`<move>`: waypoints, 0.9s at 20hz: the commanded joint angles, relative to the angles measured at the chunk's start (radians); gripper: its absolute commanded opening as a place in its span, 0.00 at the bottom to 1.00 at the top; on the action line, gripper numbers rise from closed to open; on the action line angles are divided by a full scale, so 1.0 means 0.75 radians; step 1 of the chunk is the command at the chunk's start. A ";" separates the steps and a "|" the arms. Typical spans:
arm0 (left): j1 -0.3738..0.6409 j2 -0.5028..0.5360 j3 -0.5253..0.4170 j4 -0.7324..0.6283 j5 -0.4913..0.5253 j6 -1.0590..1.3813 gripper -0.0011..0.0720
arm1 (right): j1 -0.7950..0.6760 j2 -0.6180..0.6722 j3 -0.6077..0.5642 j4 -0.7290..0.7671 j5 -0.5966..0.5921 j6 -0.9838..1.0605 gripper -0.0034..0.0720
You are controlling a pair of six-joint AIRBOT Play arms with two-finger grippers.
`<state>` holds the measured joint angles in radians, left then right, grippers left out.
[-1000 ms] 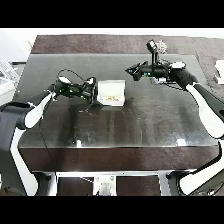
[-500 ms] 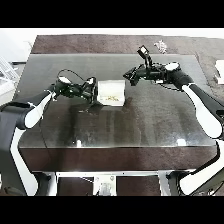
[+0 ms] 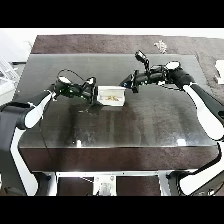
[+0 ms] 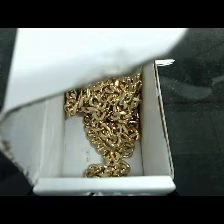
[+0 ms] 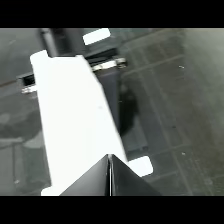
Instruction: Fold the box and place the chain.
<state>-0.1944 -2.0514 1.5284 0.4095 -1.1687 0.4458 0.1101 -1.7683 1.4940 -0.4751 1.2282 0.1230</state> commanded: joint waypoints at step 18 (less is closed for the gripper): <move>0.000 0.001 0.001 0.001 0.001 0.000 0.68 | 0.168 0.038 -0.082 -0.111 -0.133 -0.211 0.62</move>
<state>-0.1944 -2.0510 1.5284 0.4095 -1.1687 0.4458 0.2394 -1.7428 1.4330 -0.5610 1.0740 -0.0200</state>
